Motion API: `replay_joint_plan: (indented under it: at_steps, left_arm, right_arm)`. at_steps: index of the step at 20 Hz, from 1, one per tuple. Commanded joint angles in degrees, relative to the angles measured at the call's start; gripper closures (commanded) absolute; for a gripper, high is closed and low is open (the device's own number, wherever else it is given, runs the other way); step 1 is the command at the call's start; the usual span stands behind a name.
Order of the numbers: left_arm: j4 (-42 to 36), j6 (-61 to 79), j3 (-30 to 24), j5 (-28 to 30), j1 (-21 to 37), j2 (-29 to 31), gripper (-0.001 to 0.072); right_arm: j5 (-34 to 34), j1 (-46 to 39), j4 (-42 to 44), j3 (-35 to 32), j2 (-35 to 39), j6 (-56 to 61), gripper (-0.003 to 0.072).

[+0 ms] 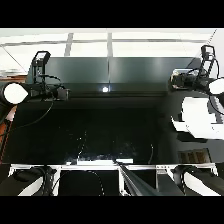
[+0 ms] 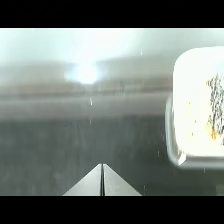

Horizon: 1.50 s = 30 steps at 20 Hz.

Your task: Fold the box and place the chain.

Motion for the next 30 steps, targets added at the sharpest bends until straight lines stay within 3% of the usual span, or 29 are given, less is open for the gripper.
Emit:
replay_joint_plan:
  at_steps: [1, 3, 6, 7, 8, 9, 11, 12, 13, 14, 16, 19, 21, 22, 26, 27, 30]
  left_arm:
    - [-0.5, 0.0, 0.0, 1.0, 0.0, 0.0, 0.0683]
    - [-1.8, 0.0, 0.0, 5.4, 0.0, 0.0, 0.0683]
    - [-2.1, 0.0, 0.0, 10.7, -0.1, -0.2, 0.0682]
    - [-2.1, 0.0, 0.0, 12.0, 0.0, -0.5, 0.0682]
    - [-2.1, 0.0, 0.0, 13.0, 0.0, -0.7, 0.0682]
    - [-2.1, 0.0, 0.0, 14.3, 0.0, -1.0, 0.0682]
    - [-2.4, 0.0, 0.0, 14.3, -0.1, -2.3, 0.0681]
    - [-3.5, 0.0, 0.0, 14.1, 0.0, -3.3, 0.0622]
    - [-5.2, 0.0, 0.0, 14.1, 0.0, -4.5, 0.0264]
    - [-7.9, -0.1, 0.0, 13.4, 0.0, -5.7, -0.0001]
    - [-11.1, -0.1, 0.1, 10.7, 0.1, -7.8, -0.0002]
    - [-11.0, -0.1, 0.1, 6.8, 0.1, -9.8, -0.0002]
    - [-10.7, -0.1, 0.1, 6.2, 0.1, -9.9, -0.0002]
    - [-10.7, -0.1, 0.1, 6.5, 0.1, -9.9, -0.0002]
    - [-11.6, -0.2, 0.1, 6.0, 0.1, -9.9, -0.0002]
    - [-11.7, -0.2, 0.1, 5.6, 0.1, -9.9, -0.0002]
    - [-13.4, -1.6, 0.1, 5.4, 0.1, -9.9, -0.0001]
  right_arm:
    - [-10.8, -0.4, -1.1, 0.0, -0.1, -0.6, 0.0671]
    - [-14.8, -1.9, -7.3, 0.0, -0.1, -0.6, 0.067]
    - [-15.7, -4.5, -8.6, 0.0, -0.1, -0.7, 0.0669]
    - [-15.7, -5.7, -8.9, 0.0, -0.1, -0.7, 0.054]
    - [-15.7, -7.1, -9.6, 0.0, -0.4, -0.7, 0.0018]
    - [-14.7, -8.7, -12.5, 0.0, -0.9, -0.9, -0.003]
    - [-11.3, -14.3, -20.5, 0.0, -2.3, -0.3, -0.003]
    - [-12.0, -18.6, -23.8, 0.2, -3.6, 0.5, -0.0024]
    - [-12.0, -24.2, -25.8, 1.5, -5.4, 2.9, -0.0024]
    - [-7.9, -30.9, -26.0, 4.9, -7.7, 9.1, -0.0024]
    - [5.6, -41.9, -26.0, 12.5, -12.3, 17.5, -0.0024]
    - [29.5, -49.6, -24.6, 20.3, -18.7, -3.1, -0.0025]
    - [41.9, -49.8, -23.9, 20.9, -22.1, -17.6, -0.0024]
    - [44.9, -49.2, -23.8, 20.9, -23.5, -19.3, -0.0023]
    - [46.2, -45.6, -22.6, 20.9, -25.0, -20.5, -0.0022]
    - [46.6, -45.4, -23.1, 20.9, -25.0, -20.5, 0.001]
    - [48.0, -45.4, -24.0, 20.8, -25.0, -20.1, 0.0392]
